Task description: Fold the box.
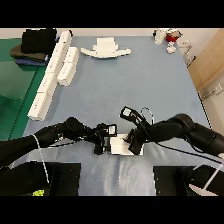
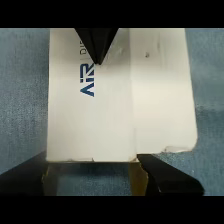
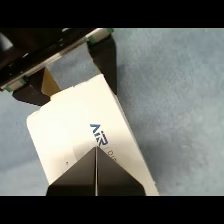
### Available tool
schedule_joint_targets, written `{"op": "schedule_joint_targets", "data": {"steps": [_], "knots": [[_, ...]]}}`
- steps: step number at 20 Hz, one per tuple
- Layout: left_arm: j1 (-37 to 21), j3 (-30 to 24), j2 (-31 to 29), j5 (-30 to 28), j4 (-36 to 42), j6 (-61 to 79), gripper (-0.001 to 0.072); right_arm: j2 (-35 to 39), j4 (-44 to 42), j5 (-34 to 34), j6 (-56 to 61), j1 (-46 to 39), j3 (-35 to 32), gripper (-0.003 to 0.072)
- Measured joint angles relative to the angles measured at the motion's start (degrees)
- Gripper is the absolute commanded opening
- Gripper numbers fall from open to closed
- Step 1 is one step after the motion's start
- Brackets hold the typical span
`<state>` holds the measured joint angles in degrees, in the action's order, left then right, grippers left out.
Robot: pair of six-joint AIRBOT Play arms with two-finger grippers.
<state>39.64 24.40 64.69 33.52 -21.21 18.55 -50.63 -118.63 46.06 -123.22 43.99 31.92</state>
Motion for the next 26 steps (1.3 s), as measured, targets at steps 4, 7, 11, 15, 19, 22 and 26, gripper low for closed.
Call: {"op": "schedule_joint_targets", "data": {"steps": [4,7,11,15,19,22,26], "knots": [[0.0,0.0,0.0,0.0,0.0,0.0,0.0414,5.6,2.6,-7.5,-1.2,3.6,-4.1,0.0238],[0.0,0.0,0.0,0.0,0.0,0.0,0.0414,7.9,3.6,-9.2,-3.5,4.5,-5.0,0.0548],[0.0,0.0,0.0,0.0,0.0,0.0,0.0413,8.6,4.1,-8.6,-13.2,4.9,-5.3,0.0606],[0.0,0.0,0.0,0.0,0.0,0.0,0.0414,6.5,4.2,-8.3,-22.3,5.6,-5.4,0.0605],[0.0,0.0,0.0,0.0,0.0,0.0,0.0414,4.5,6.5,-10.2,-25.9,8.4,-5.1,0.0594],[0.0,0.0,0.0,0.0,0.0,0.0,0.0414,3.2,8.9,-11.9,-26.7,9.6,-5.0,0.0528],[0.0,0.0,0.0,-0.2,0.0,-0.1,0.0414,2.8,10.2,-12.7,-26.8,10.2,-4.5,0.0523]]}}
